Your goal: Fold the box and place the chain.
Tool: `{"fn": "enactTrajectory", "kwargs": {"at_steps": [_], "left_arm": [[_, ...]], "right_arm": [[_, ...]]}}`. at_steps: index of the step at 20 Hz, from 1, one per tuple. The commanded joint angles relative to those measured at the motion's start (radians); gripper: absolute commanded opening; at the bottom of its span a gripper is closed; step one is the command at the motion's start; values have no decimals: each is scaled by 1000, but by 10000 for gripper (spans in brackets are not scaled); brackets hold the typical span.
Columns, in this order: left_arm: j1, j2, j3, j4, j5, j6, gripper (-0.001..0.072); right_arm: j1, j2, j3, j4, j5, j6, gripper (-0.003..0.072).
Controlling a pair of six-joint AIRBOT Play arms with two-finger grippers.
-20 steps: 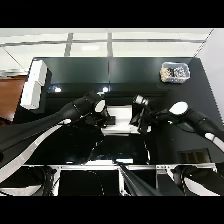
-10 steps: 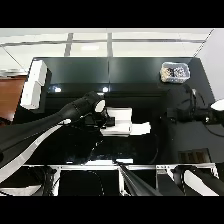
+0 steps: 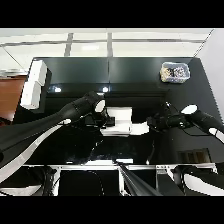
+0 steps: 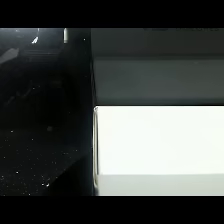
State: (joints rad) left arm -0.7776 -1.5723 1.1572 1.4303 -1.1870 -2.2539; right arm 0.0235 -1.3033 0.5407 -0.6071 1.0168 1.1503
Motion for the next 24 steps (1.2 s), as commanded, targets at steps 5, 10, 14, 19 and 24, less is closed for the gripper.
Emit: {"fn": "enactTrajectory", "kwargs": {"at_steps": [5,10,14,19,24], "left_arm": [[1,1,0,1,0,0,26],[1,1,0,1,0,0,27],[1,1,0,0,0,0,27],[1,1,0,0,0,0,26],[1,1,0,0,0,0,26]], "right_arm": [[55,-27,170,32,167,-50,554],[117,-27,227,31,190,-30,552],[192,-27,270,3,187,58,421],[243,-27,285,-67,159,161,362],[330,-27,285,-195,26,328,361]]}}
